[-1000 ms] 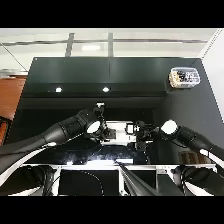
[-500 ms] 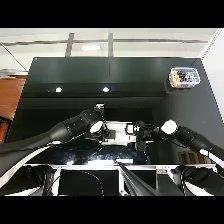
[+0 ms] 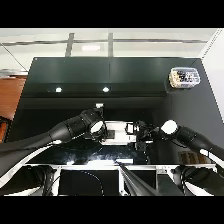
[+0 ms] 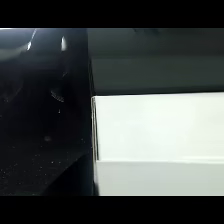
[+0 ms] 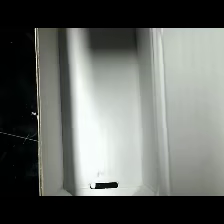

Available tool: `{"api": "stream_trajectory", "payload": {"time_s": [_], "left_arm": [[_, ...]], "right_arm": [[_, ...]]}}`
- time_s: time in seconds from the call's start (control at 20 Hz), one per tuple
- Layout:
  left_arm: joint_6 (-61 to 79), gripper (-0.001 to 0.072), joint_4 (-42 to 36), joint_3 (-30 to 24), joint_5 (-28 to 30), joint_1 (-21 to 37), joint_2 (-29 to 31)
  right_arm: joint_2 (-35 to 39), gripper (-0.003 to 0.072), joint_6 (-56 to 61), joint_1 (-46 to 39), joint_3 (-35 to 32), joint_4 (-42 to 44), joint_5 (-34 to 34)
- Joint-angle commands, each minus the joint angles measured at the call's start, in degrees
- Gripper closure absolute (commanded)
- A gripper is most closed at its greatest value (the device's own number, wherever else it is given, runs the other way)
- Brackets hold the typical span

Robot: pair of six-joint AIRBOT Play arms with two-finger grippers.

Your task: Fold the box and place the chain.

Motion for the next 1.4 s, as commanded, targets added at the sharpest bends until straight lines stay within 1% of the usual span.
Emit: {"api": "stream_trajectory", "payload": {"time_s": [0.0, 0.15, 0.2, 0.25, 0.3, 0.6, 0.7, 0.85, 0.95, 1.1, 1.2, 1.35], "left_arm": [[0.3, 0.0679, -0.5, 0.1, 1.2, 0.0, 0.0], [0.3, 0.0672, -0.7, 0.1, 0.9, 0.0, 0.0], [0.3, 0.0588, -1.0, 0.2, 0.7, 0.0, 0.0], [0.3, 0.047, -1.1, 0.4, 0.6, 0.0, 0.0], [0.3, 0.0407, -1.1, 0.7, 0.6, 0.0, 0.0], [0.3, 0.0408, 2.0, 1.3, 0.8, 0.1, -0.1], [0.3, 0.0421, 2.1, 1.4, 0.7, 0.1, -0.5], [0.3, 0.042, 2.1, 1.4, -0.4, 0.1, -1.3], [0.3, 0.0437, 2.1, 1.4, -0.4, 0.1, -1.3], [0.3, 0.0439, 2.1, 1.4, -0.4, 0.1, -1.5], [0.3, 0.0485, 2.1, 1.4, -0.4, 0.1, -1.9], [0.3, 0.049, 1.9, 1.4, -0.4, 0.1, -1.9]], "right_arm": [[0.0, 0.0218, -0.1, 0.1, 0.0, 0.0, 0.0], [0.0, 0.0218, -0.1, 0.1, 0.0, 0.0, 0.0], [0.0, 0.0218, -0.1, 0.1, 0.0, 0.0, 0.0], [0.0, 0.0218, -0.1, 0.1, 0.0, 0.0, 0.0], [0.0, 0.0218, -0.1, 0.1, 0.0, 0.0, 0.0], [0.0, 0.0218, -0.1, 0.1, 0.0, 0.0, 0.0], [0.0, 0.0218, -0.1, 0.1, 0.0, 0.0, 0.0], [0.0, 0.0218, -0.1, 0.1, 0.0, 0.0, 0.0], [0.0, 0.0218, -0.1, 0.1, 0.0, 0.0, 0.0], [0.0, 0.0218, -0.1, 0.1, 0.0, 0.0, 0.0], [0.0, 0.0218, -0.1, 0.1, 0.0, 0.0, 0.0], [0.0, 0.0218, -0.1, 0.1, 0.0, 0.0, 0.0]]}}
